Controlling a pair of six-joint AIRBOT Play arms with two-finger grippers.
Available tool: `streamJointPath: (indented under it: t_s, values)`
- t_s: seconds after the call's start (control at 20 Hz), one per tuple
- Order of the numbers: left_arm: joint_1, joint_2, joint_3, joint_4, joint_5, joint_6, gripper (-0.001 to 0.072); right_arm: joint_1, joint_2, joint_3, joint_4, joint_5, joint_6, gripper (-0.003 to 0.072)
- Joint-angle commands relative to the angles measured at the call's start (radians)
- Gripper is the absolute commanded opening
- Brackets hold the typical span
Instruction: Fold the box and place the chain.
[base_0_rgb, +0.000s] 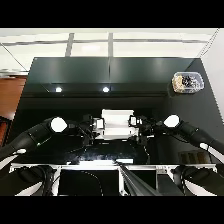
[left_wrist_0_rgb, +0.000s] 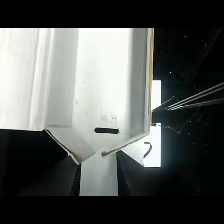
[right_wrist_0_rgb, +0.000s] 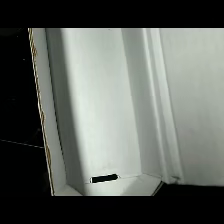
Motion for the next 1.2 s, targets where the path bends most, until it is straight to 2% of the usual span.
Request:
streamJointPath:
  t_s: [0.0,0.25,0.6,0.7,0.75,0.8,0.9,0.95,1.0,1.1,1.15]
  values:
    - [-0.005,-0.005,0.000,-0.078,0.016,-0.001,0.0271,0.000,0.001,0.001,0.000,0.000,0.000,0.0432]
    - [-0.008,-0.051,0.000,-0.294,0.014,0.003,0.0269,0.000,0.001,0.001,0.000,0.000,0.000,0.0432]
    - [-0.016,-0.063,0.000,-0.301,0.014,0.003,0.0269,0.000,0.001,0.001,0.000,0.000,0.000,0.0432]
    - [-0.016,-0.063,0.000,-0.301,0.013,0.002,0.0163,0.000,0.001,0.001,0.000,0.000,0.000,0.0432]
    - [-0.016,-0.063,0.000,-0.301,0.013,0.002,0.0165,0.000,0.001,0.001,0.000,0.000,0.000,0.0432]
    - [-0.016,-0.063,0.000,-0.301,0.016,0.003,0.0188,0.000,0.001,0.001,0.000,0.000,0.000,0.0432]
    - [-0.016,-0.063,0.000,-0.295,0.022,0.003,0.0407,0.000,0.001,0.001,0.000,0.000,0.000,0.0432]
    - [-0.016,-0.063,0.000,-0.290,0.021,0.003,0.0401,0.000,0.001,0.001,0.000,0.000,0.000,0.0432]
    - [-0.016,-0.063,0.000,-0.278,0.021,0.003,0.0327,0.000,0.001,0.001,0.000,0.000,0.000,0.0432]
    - [-0.016,-0.063,0.000,-0.272,0.020,0.003,0.0320,0.000,0.001,0.001,0.000,0.000,0.000,0.0431]
    - [-0.016,-0.063,0.000,-0.270,0.020,0.003,0.0248,0.000,0.001,0.001,0.000,0.000,0.000,0.0432]
